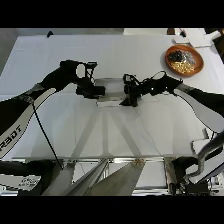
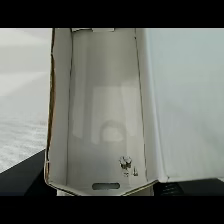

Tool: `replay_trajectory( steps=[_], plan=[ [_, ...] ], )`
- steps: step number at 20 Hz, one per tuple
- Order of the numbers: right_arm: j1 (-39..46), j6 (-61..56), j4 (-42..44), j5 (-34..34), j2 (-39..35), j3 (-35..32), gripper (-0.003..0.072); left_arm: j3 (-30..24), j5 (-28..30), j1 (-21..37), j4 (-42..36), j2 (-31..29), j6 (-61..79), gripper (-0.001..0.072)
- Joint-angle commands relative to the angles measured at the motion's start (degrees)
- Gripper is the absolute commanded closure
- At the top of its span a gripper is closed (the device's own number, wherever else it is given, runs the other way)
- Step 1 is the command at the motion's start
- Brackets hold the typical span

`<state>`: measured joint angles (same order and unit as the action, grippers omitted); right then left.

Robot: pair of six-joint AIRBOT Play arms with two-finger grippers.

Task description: Fold the box and place the chain.

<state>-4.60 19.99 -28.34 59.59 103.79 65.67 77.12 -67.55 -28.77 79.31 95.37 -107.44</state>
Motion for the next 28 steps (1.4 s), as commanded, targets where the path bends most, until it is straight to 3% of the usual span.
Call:
replay_trajectory(
  steps=[1,10,13,15,16,17,23,24,26,27,28],
  plan=[
    [0.0,0.0,-0.1,-0.1,0.0,0.0,0.0166,3.1,-2.8,-0.7,2.1,1.9,-5.2,0.0499],
    [0.0,0.0,-0.2,-0.1,0.0,0.0,0.0165,4.5,-3.7,-3.6,2.8,6.4,-8.8,0.0501],
    [0.0,0.0,-0.2,-0.1,0.0,0.0,0.0165,4.5,-3.4,-3.8,2.8,6.8,-8.7,0.0575],
    [0.0,0.0,-0.2,-0.1,0.0,0.0,0.0165,4.5,-2.8,-3.8,2.7,6.8,-8.7,0.0579],
    [0.0,0.0,-0.2,-0.1,0.0,0.0,0.0165,4.5,-2.7,-3.8,2.7,6.8,-8.6,0.0679],
    [0.0,0.0,-0.2,-0.1,0.0,0.0,0.0165,4.5,-2.8,-3.8,2.7,6.8,-8.3,0.0701],
    [0.0,0.0,-0.2,-0.1,0.0,0.0,0.0165,4.5,-3.0,-3.6,2.4,6.4,-8.3,0.0690],
    [0.0,0.0,-0.2,-0.1,0.0,0.0,0.0165,4.5,-3.6,-3.3,2.3,6.1,-8.3,0.0624],
    [0.0,0.0,-0.2,-0.1,0.0,0.0,0.0165,4.5,-3.7,-2.3,1.1,5.6,-8.3,0.0239],
    [0.0,0.0,-0.2,0.0,0.0,0.0,0.0165,4.5,-3.9,-1.5,-0.4,5.5,-8.3,0.0169],
    [0.0,0.0,-0.2,-0.1,0.0,0.0,0.0165,4.5,-4.9,-0.7,-2.1,5.4,-8.3,0.0172]
  ],
)
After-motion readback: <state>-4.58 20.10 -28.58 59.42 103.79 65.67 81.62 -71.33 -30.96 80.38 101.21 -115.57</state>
